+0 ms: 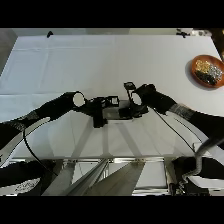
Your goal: Fold the box and place the chain.
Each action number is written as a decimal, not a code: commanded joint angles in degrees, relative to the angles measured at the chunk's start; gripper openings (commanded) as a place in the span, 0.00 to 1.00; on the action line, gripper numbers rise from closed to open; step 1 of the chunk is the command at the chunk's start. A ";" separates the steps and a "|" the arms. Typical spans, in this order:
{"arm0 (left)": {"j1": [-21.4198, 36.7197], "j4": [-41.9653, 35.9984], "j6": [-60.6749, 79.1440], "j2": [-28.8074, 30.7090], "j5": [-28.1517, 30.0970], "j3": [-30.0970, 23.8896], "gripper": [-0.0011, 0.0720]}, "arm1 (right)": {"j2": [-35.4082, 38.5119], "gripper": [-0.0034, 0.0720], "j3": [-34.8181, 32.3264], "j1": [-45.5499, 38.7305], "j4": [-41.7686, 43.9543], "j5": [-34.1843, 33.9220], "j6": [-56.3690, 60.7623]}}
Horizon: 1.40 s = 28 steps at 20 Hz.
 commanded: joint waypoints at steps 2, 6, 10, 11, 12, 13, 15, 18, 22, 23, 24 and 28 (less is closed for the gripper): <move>-0.02 -0.46 -0.28 0.00 0.33 0.00 0.49 | 1.36 0.50 0.00 0.15 -1.11 0.85 -0.48; -0.02 -0.44 -0.28 0.00 0.35 0.00 0.49 | 6.80 0.51 0.00 -0.04 -4.48 5.16 -2.08; -0.02 -0.44 -0.28 0.00 0.35 0.00 0.49 | 15.10 0.64 0.00 -2.49 -7.30 13.14 -5.35; -0.02 -0.46 -0.28 0.00 0.33 0.00 0.49 | 17.40 0.64 0.00 -3.34 -7.30 14.27 -6.67; -0.02 -0.44 -0.28 0.00 0.33 0.00 0.49 | 19.85 0.64 0.00 -4.33 -7.50 14.88 -8.11; -0.02 -0.44 -0.28 0.00 0.35 0.00 0.49 | 22.12 0.64 0.00 -5.49 -8.41 15.21 -9.55; -0.02 -0.44 -0.28 0.00 0.35 0.00 0.49 | 26.62 0.64 0.00 -9.22 -15.41 15.50 -11.23; -0.02 -0.46 -0.28 0.00 0.35 0.00 0.49 | 29.73 0.64 0.02 -21.75 -26.56 9.22 -15.34; -0.02 -0.44 -0.28 0.00 0.35 0.00 0.49 | 25.03 0.69 2.64 -47.98 -18.88 -6.62 -24.50; -0.02 -0.46 -0.28 0.00 0.35 0.00 0.49 | 22.25 0.69 4.74 -52.89 -17.18 -7.67 -27.12; -0.02 -0.46 -0.28 0.00 0.33 0.00 0.49 | 18.58 0.69 7.69 -57.29 -16.17 -7.69 -29.07; -0.02 -0.44 -0.28 0.00 0.35 0.00 0.49 | 1.60 0.69 22.12 -65.85 -15.30 -2.93 -30.01</move>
